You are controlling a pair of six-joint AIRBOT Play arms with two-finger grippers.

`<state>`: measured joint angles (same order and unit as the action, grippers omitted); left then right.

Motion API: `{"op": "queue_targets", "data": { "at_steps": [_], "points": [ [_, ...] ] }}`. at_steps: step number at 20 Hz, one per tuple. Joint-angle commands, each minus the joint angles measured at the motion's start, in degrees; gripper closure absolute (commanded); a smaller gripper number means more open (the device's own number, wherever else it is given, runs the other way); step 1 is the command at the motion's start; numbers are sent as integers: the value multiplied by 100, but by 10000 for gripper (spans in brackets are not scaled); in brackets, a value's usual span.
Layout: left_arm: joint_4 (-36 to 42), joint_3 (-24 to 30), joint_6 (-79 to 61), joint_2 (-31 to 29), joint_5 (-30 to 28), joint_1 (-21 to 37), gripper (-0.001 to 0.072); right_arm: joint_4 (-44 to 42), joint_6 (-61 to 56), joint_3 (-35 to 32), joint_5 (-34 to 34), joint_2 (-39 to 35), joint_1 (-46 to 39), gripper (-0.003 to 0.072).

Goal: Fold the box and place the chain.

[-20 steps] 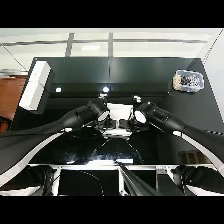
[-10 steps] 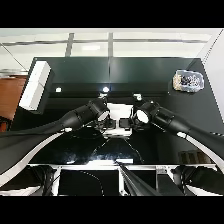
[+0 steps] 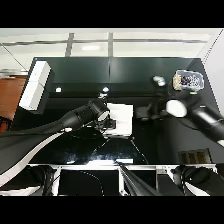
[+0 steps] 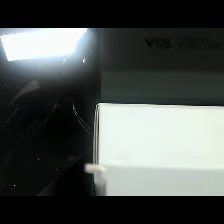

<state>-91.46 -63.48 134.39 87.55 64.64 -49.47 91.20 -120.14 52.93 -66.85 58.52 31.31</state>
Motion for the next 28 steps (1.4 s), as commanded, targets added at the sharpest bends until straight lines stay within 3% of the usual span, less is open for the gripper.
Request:
{"op": "queue_targets", "data": {
  "at_steps": [1,3,5,6,8,10,13,16,19,22,28],
  "points": [
    [-2,2,-2,4,-9,0,679,1622,538,0,-57,-667,-743,313],
    [0,2,-2,4,-11,0,679,2710,540,-50,280,-675,-1187,313],
    [0,2,-2,4,-9,0,679,2909,527,-177,1226,-654,-1851,275],
    [0,2,-2,4,-9,0,679,2739,516,-208,1755,-575,-2249,-25],
    [0,2,-2,4,-11,0,679,2245,511,-188,2496,-212,-2955,-16],
    [-2,2,-2,4,-11,0,679,1770,514,105,2677,422,-3521,-15],
    [0,2,-2,4,-4,0,679,1169,503,1290,2192,1650,-4033,-14],
    [7,2,-2,4,9,-11,679,601,208,2953,1106,3008,-4369,-13],
    [63,2,-2,4,11,-11,679,568,-474,4146,223,3987,-4509,24],
    [61,2,-2,4,4,-9,679,623,-1001,4640,149,4500,-4553,26],
    [61,2,-2,4,9,-11,679,501,-1609,4743,229,4913,-4771,26]
  ]
}}
